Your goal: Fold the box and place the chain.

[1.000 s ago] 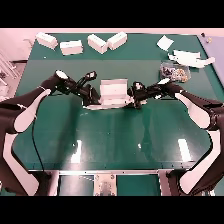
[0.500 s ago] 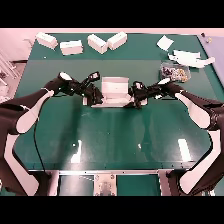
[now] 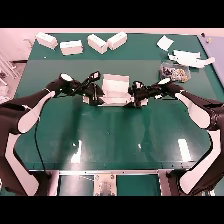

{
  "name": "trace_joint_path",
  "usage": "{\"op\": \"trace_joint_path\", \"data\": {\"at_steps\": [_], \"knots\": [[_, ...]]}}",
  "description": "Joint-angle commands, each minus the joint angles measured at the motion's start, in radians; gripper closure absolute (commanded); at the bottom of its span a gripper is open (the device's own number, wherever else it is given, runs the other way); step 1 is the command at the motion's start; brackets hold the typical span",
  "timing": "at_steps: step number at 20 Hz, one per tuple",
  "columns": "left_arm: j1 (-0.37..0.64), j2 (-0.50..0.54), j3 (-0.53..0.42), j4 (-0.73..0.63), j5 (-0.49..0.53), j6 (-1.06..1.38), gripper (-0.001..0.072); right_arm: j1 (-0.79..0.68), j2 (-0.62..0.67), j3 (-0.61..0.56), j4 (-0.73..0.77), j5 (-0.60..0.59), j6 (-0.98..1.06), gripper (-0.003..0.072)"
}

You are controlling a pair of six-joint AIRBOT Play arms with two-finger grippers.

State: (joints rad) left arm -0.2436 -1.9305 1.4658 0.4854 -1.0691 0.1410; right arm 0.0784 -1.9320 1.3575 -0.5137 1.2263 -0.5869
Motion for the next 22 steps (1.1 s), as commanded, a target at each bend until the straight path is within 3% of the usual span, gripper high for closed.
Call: {"op": "trace_joint_path", "data": {"at_steps": [1,2,11,12,14,15,22], "knots": [[0.0,-0.002,0.0,0.001,0.004,0.0,0.0036,0.001,0.001,0.0,-0.003,0.005,-0.001,0.0109],[0.0,-0.002,0.0,0.001,0.004,0.002,0.0003,0.001,0.001,0.0,-0.003,0.005,-0.001,0.0109],[0.0,-0.002,0.001,0.008,0.041,0.018,0.0021,0.001,0.001,0.0,-0.003,0.005,0.0,0.0109],[0.0,-0.002,0.001,0.008,0.04,0.025,0.0058,0.001,0.001,0.0,-0.003,0.005,0.0,0.0109],[0.008,-0.002,0.001,0.011,0.021,0.027,0.0508,0.001,0.001,0.0,-0.003,0.005,-0.001,0.0109],[0.015,-0.001,0.001,0.009,0.003,0.04,0.0542,0.001,0.001,0.0,-0.003,0.005,0.0,0.0109],[0.081,0.007,0.001,0.007,-0.054,0.043,0.0544,0.001,0.001,0.0,-0.003,0.005,0.0,0.0109]]}}
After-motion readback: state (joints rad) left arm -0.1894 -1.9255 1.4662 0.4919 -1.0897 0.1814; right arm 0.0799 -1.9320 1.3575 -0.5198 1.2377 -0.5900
